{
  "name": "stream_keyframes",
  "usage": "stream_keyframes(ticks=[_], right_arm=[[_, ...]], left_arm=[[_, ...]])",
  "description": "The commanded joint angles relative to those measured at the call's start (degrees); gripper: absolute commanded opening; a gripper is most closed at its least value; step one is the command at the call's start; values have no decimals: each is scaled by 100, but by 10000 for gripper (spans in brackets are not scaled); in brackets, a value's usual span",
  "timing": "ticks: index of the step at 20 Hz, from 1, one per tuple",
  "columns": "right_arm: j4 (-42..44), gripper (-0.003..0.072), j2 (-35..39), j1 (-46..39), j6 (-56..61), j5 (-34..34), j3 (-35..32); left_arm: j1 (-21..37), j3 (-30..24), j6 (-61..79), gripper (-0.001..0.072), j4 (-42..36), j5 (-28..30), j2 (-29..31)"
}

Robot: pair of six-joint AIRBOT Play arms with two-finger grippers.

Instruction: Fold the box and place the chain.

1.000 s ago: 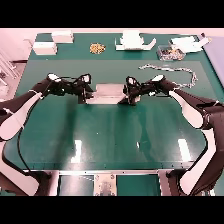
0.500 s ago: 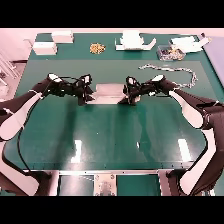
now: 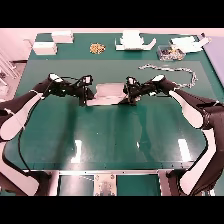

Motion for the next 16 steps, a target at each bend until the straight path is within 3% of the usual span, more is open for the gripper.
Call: stream_keyframes(ticks=[1, 10, 12, 16], right_arm=[[17, 520, -2, 7, 2, -9, 0], [15, 520, -2, 7, 2, -9, 0], [15, 521, -2, 7, 2, -9, 0], [15, 521, -2, 7, 2, -9, 0]], left_arm=[[-79, -2, 35, 100, -42, 35, -4], [-109, 0, 96, 101, -476, 76, -42], [-109, 0, 122, 189, -597, -63, -164], [-109, 0, 232, 189, -874, -74, -273]])
